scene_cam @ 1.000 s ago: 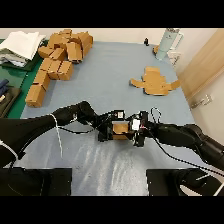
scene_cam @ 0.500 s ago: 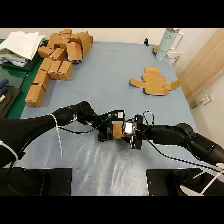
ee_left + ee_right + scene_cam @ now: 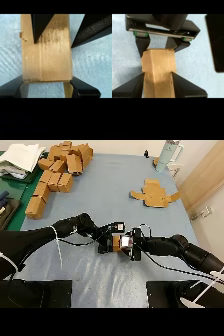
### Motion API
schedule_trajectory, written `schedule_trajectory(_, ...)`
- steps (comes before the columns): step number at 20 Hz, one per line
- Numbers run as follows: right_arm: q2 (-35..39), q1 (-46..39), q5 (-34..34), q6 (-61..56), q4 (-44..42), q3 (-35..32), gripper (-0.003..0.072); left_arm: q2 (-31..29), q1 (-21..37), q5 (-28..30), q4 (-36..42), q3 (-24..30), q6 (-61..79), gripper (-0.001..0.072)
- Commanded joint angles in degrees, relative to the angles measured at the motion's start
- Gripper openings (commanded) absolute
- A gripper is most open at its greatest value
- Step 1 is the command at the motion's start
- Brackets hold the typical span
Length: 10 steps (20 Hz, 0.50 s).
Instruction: Fold the box.
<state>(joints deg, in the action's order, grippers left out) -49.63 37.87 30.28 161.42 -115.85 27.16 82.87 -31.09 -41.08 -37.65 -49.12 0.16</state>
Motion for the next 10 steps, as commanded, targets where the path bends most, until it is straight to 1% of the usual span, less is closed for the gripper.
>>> schedule_trajectory(1,-0.42,0.07,-0.28,0.63,0.15,0.02,0.0406,0.00,0.00,0.04,-0.02,0.02,0.00,0.0414)
schedule_trajectory(2,-0.42,0.07,-0.28,0.63,0.15,0.02,0.0297,0.00,0.00,0.04,-0.02,0.02,0.00,0.0414)
schedule_trajectory(3,-0.42,0.09,-0.28,0.63,0.15,0.02,0.0279,0.00,0.00,0.04,-0.02,0.02,0.00,0.0414)
schedule_trajectory(4,-0.37,0.11,-0.28,0.63,0.15,0.02,0.0278,0.00,0.00,0.04,-0.02,0.02,0.00,0.0414)
schedule_trajectory(5,-0.22,0.11,-0.28,0.61,0.15,0.04,0.0220,0.00,-0.02,0.04,-0.02,0.02,0.00,0.0414)
schedule_trajectory(6,0.07,0.11,-0.28,0.61,0.13,0.04,0.0200,0.00,0.00,0.04,-0.02,0.02,0.00,0.0414)
schedule_trajectory(9,1.18,0.11,-0.02,0.61,0.13,0.04,0.0200,0.00,-0.02,0.04,-0.02,0.02,0.00,0.0414)
schedule_trajectory(10,1.44,0.09,0.15,0.61,0.13,0.04,0.0181,0.00,-0.02,0.04,0.00,0.02,0.00,0.0414)
